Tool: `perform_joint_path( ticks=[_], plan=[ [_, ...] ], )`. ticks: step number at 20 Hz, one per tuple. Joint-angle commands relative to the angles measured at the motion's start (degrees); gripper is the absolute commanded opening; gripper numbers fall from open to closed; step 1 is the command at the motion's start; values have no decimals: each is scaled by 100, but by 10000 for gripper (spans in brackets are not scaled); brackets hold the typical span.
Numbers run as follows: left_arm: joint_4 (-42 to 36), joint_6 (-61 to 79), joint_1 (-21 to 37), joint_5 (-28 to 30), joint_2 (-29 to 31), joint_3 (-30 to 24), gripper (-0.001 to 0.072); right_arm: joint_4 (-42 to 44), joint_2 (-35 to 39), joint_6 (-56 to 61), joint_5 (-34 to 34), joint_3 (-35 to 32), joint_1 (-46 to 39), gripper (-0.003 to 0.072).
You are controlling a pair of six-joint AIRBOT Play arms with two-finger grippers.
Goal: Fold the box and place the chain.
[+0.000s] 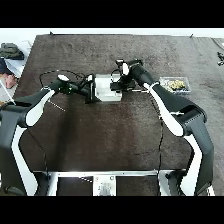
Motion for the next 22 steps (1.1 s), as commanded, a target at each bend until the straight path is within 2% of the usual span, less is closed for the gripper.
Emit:
perform_joint_path(
  ticks=[1, 9, 10, 11, 18, 20, 22],
  plan=[
    [2, 0, 2, -2, -2, 0, 410, 26, -4, 11, -35, 7, 24, 318],
    [2, 0, 2, -2, -2, 0, 410, -44, -131, 7, -31, 7, 76, 318],
    [2, 0, 2, 0, -2, 0, 410, -61, -131, 9, -39, 7, 76, 304],
    [2, 0, 2, -2, -2, 0, 410, -63, -131, 11, -48, 7, 74, 255],
    [2, 0, 2, 0, -2, 0, 409, -155, -138, 39, 46, 7, 74, 254],
    [2, 0, 2, 0, -2, 0, 410, -210, -138, 81, 46, 7, 74, 157],
    [2, 0, 2, 0, -2, 0, 410, -208, -138, 122, 48, 7, 76, 158]
  ],
)
